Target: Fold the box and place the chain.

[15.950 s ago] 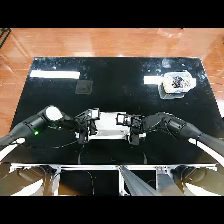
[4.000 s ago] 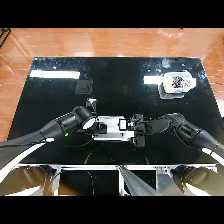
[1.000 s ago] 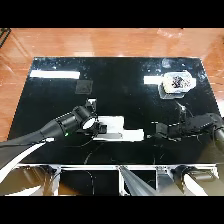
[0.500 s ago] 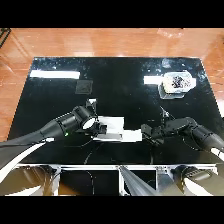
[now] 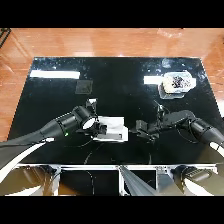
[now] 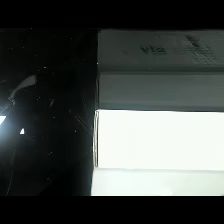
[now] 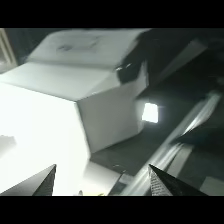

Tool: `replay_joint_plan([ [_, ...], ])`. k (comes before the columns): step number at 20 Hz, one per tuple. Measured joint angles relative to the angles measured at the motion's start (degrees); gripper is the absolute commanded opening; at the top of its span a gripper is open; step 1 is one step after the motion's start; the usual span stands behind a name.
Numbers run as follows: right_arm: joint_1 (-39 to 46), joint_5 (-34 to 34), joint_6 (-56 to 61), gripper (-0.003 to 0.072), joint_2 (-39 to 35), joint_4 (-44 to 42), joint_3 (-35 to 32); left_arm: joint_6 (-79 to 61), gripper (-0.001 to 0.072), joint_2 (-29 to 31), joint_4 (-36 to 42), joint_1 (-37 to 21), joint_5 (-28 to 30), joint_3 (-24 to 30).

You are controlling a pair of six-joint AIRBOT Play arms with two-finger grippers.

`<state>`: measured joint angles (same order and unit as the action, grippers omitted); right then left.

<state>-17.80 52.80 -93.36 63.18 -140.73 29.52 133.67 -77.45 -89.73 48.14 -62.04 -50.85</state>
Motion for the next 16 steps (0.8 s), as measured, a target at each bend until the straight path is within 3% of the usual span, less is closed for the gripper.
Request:
replay_joint_plan([
  [6, -5.33, 1.60, -0.28, 0.0695, 0.04, -0.57, 3.32, 0.00, 0.0022, 0.00, 0.00, 0.00, 0.00, 0.00],
  [16, -16.52, -6.29, 6.91, 0.0694, 1.18, 0.35, 6.43, 0.00, 0.0023, -0.02, 0.00, 0.00, 0.07, 0.00],
])
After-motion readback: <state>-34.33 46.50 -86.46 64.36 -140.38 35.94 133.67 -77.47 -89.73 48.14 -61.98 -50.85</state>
